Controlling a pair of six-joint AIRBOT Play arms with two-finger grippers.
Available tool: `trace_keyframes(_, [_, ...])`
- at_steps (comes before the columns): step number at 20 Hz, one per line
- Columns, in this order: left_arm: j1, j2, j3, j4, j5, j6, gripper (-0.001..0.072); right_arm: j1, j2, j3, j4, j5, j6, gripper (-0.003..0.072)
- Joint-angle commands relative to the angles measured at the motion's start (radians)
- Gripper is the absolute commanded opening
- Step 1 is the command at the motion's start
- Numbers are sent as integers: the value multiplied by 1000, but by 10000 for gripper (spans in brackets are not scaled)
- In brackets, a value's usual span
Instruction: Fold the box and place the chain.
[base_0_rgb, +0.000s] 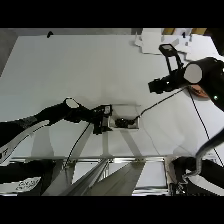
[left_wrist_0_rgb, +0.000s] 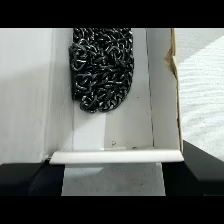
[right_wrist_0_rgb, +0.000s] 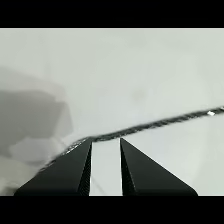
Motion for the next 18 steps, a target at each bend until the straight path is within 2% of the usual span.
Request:
trace_keyframes(1, [1,0,0,0,0,0,133,-124,-98,2,-27,24,3,281])
trace_keyframes(2, [1,0,0,0,0,0,133,-133,-124,-2,-27,18,2,324])
trace_keyframes(9, [1,0,0,0,0,0,133,-140,-283,-28,-27,-11,3,316])
trace_keyframes(14, [1,0,0,0,0,0,133,-140,-337,-29,-27,-19,3,313])
trace_keyframes(17, [1,0,0,0,0,0,133,-140,-351,-47,-27,-20,3,223])
trace_keyframes(18, [1,0,0,0,0,0,133,-140,-350,-57,-27,-19,2,146])
